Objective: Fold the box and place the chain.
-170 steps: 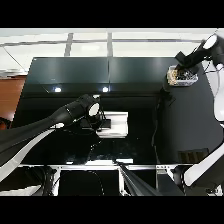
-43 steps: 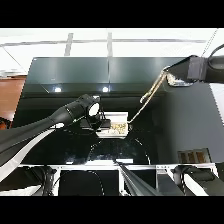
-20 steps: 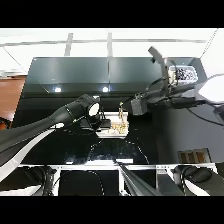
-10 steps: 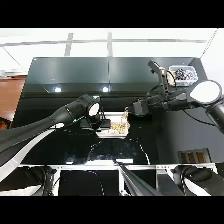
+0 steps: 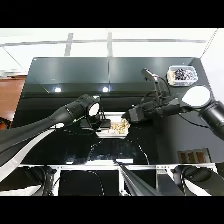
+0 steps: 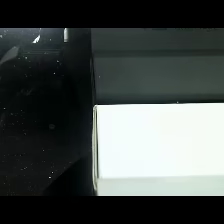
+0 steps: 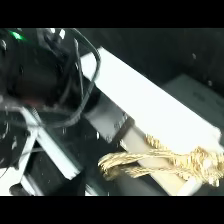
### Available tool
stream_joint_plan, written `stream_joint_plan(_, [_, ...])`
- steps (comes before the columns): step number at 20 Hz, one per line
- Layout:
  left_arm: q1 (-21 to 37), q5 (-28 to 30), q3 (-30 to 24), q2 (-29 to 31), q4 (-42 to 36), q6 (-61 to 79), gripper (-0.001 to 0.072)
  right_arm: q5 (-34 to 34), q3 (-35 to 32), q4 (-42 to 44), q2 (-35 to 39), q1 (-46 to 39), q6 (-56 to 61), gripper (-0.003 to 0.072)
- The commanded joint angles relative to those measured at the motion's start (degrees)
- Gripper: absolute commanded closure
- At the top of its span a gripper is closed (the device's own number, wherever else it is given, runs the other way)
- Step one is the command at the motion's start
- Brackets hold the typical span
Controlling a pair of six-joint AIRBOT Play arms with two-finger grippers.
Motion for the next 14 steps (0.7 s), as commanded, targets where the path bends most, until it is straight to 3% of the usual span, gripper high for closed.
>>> stream_joint_plan(1, [0.04, 0.00, 0.02, 0.00, 0.02, 0.02, 0.0678, -4.85, -0.28, -0.33, -0.70, 1.51, 0.04, 0.0400])
stream_joint_plan(5, [0.04, 0.00, 0.02, 0.00, 0.02, 0.02, 0.0678, 2.78, -0.31, -9.03, -0.39, -6.47, 0.02, 0.0404])
stream_joint_plan(6, [0.04, 0.02, 0.02, 0.00, 0.02, 0.02, 0.0678, 4.66, -0.31, -12.22, -0.35, -8.48, -0.13, 0.0446])
stream_joint_plan(8, [0.04, 0.04, 0.02, 0.00, 0.02, 0.02, 0.0678, 5.40, -1.33, -18.10, -0.31, -10.82, -2.71, 0.0442])
stream_joint_plan(12, [0.04, 0.24, 0.02, 0.00, 0.02, 0.02, 0.0678, -8.81, -10.23, -19.71, -0.33, -11.17, -9.84, 0.0440])
stream_joint_plan(13, [0.04, 0.26, 0.02, 0.00, 0.02, 0.02, 0.0678, -12.39, -12.33, -19.74, -0.33, -11.17, -10.34, 0.0335])
stream_joint_plan(14, [0.04, 0.24, 0.02, 0.00, 0.02, 0.02, 0.0678, -14.97, -14.08, -19.74, -0.44, -11.17, -11.26, 0.0049])
